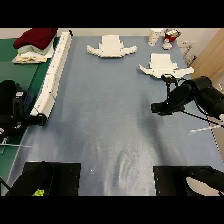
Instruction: Fold the box.
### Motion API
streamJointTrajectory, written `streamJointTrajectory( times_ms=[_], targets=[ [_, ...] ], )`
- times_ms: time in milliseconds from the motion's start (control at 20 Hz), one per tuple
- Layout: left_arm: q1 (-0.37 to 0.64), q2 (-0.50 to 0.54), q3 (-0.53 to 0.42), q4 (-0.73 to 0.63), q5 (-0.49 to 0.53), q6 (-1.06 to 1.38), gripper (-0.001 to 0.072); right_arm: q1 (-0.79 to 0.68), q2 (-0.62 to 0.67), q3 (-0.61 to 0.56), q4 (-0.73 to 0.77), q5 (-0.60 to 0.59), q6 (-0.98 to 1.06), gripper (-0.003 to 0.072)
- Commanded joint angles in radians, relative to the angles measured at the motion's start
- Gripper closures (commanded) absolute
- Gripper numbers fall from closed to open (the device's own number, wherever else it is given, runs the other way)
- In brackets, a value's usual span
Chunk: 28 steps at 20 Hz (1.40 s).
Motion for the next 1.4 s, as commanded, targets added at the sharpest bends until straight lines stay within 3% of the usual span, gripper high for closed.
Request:
streamJointTrajectory(
  times_ms=[0, 300, 1000, 1050, 1100, 1350],
  targets=[
    [0.001, -0.087, 0.035, -0.107, 0.025, 0.147, 0.0266, 0.000, -0.001, 0.001, 0.000, 0.000, 0.000, 0.0681],
    [0.001, -0.171, 0.058, -0.125, 0.061, 0.227, 0.0267, 0.000, -0.001, 0.001, 0.000, 0.000, 0.000, 0.0681],
    [0.001, -0.175, 0.057, -0.126, 0.060, 0.239, 0.0266, 0.000, -0.001, 0.001, 0.000, 0.000, 0.000, 0.0681],
    [0.001, -0.175, 0.057, -0.126, 0.059, 0.239, 0.0216, 0.000, -0.001, 0.001, 0.000, 0.000, 0.000, 0.0681],
    [0.001, -0.175, 0.057, -0.126, 0.060, 0.237, 0.0015, 0.000, -0.001, 0.001, 0.000, 0.000, 0.000, 0.0681],
    [0.003, -0.163, 0.057, -0.106, 0.051, 0.194, 0.0011, 0.000, -0.001, 0.001, 0.000, 0.000, 0.000, 0.0681]
  ],
)
